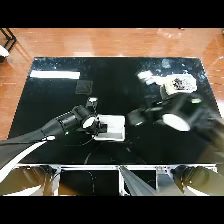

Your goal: Fold the box and place the chain.

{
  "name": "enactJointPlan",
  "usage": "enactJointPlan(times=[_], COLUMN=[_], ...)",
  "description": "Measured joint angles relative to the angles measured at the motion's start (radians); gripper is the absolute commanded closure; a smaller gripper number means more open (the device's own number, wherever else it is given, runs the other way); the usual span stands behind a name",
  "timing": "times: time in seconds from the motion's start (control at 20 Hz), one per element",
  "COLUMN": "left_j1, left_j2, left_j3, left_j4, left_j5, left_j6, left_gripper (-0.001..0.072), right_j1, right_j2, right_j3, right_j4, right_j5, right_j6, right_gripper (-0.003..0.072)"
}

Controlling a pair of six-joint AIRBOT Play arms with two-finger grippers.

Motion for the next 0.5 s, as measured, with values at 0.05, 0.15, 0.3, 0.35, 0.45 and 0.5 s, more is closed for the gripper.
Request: enactJointPlan(times=[0.05, 0.15, 0.3, 0.35, 0.45, 0.5], left_j1=[0.000, 0.000, 0.000, 0.000, 0.000, 0.000], left_j2=[0.000, 0.000, 0.000, 0.000, 0.000, 0.000], left_j3=[0.000, 0.000, 0.000, 0.000, 0.000, 0.000], left_j4=[0.000, 0.000, 0.000, 0.000, 0.000, 0.000], left_j5=[0.000, 0.000, 0.000, 0.000, 0.000, 0.001], left_j6=[0.000, 0.000, -0.001, -0.001, -0.001, -0.001], left_gripper=[0.0684, 0.0685, 0.0685, 0.0685, 0.0685, 0.0684], right_j1=[-0.048, -0.165, -0.401, -0.479, -0.639, -0.705], right_j2=[0.027, 0.056, 0.057, 0.042, -0.015, -0.053], right_j3=[-0.002, -0.018, -0.047, -0.050, -0.039, -0.024], right_j4=[-0.058, -0.123, -0.129, -0.097, 0.009, 0.067], right_j5=[0.005, -0.012, -0.119, -0.160, -0.240, -0.269], right_j6=[-0.004, -0.010, -0.052, -0.072, -0.103, -0.113], right_gripper=[0.0190, -0.0011, -0.0018, -0.0017, -0.0017, -0.0017])
